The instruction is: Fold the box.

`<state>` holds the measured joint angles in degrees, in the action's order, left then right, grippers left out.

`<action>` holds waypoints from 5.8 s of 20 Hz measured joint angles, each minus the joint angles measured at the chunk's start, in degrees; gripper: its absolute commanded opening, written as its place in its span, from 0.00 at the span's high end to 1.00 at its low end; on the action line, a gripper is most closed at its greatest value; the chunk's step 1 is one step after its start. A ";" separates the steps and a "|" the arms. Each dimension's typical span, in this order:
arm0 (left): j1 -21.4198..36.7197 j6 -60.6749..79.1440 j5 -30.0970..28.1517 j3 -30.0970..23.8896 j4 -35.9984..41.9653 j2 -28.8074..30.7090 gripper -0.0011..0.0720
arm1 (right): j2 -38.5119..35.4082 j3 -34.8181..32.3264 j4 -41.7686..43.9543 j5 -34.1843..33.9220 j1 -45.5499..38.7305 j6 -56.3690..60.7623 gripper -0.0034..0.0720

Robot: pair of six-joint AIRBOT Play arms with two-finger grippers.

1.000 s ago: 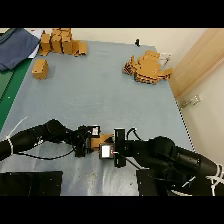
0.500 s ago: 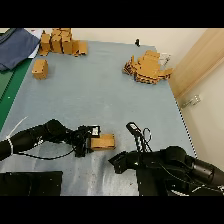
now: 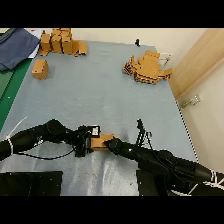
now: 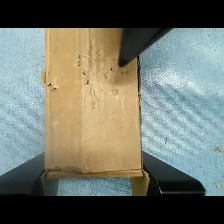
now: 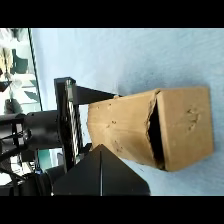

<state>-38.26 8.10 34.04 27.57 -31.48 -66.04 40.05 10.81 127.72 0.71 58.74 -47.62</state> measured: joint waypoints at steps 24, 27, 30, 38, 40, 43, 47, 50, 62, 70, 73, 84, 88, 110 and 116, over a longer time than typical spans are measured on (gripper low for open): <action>0.00 -0.02 0.00 -0.02 0.02 0.00 0.50 | -3.98 1.29 -8.44 -3.28 -3.30 1.57 0.96; 0.00 -0.02 0.00 -0.02 0.02 0.00 0.50 | -6.27 1.92 -12.87 -13.27 -11.52 1.62 0.96; 0.00 -0.02 0.02 -0.02 0.02 0.00 0.50 | -6.99 4.50 -20.15 -21.86 -19.04 1.64 0.96; 0.00 -0.02 -0.07 0.00 0.02 0.00 0.50 | 3.43 23.63 -33.94 -59.65 -27.43 -1.07 0.95; 0.00 -0.02 -0.24 0.04 0.02 0.00 0.50 | 6.75 25.94 -33.16 -63.67 -27.85 -1.46 0.95; 0.00 -0.28 -0.55 0.11 0.07 0.00 0.50 | 9.81 27.54 -30.38 -65.16 -28.11 -1.73 0.95; 0.02 -6.86 -1.68 1.07 0.22 0.02 0.50 | 11.23 28.24 -28.63 -64.00 -28.26 -1.77 0.95; 0.24 -13.22 -3.76 3.02 -0.35 0.72 0.50 | 11.58 28.39 -28.22 -63.47 -28.26 -1.77 0.95; 34.75 -43.82 -11.47 14.45 -12.92 -1.18 0.50 | 11.76 28.44 -29.22 -61.77 -28.28 -1.75 0.95; 53.35 -47.74 -7.91 29.46 -16.52 -16.04 0.50 | 11.76 28.46 -29.40 -58.40 -28.28 -1.75 0.95; 53.96 -48.74 -6.25 35.69 -17.84 -22.97 0.50 | 11.76 28.48 -29.40 -56.52 -28.28 -1.73 0.95; 49.66 -55.74 -3.26 61.79 -23.76 -44.30 0.50 | 11.76 28.48 -28.52 -53.79 -28.35 -0.63 0.95; 48.92 -55.91 -3.28 66.86 -23.80 -47.12 0.50 | 11.76 28.48 -28.48 -53.64 -28.37 -0.35 0.95; 49.94 -69.46 15.45 69.48 -39.08 -36.96 0.97 | 11.78 28.48 -28.50 -53.68 -28.35 -0.20 0.95; 46.90 -72.17 28.33 68.87 -37.83 -27.85 0.97 | 13.99 31.54 -28.50 -54.88 -28.37 -2.89 0.95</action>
<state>8.64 -64.07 62.37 96.44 -69.32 -93.89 54.04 42.35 99.22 -54.17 30.37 -50.50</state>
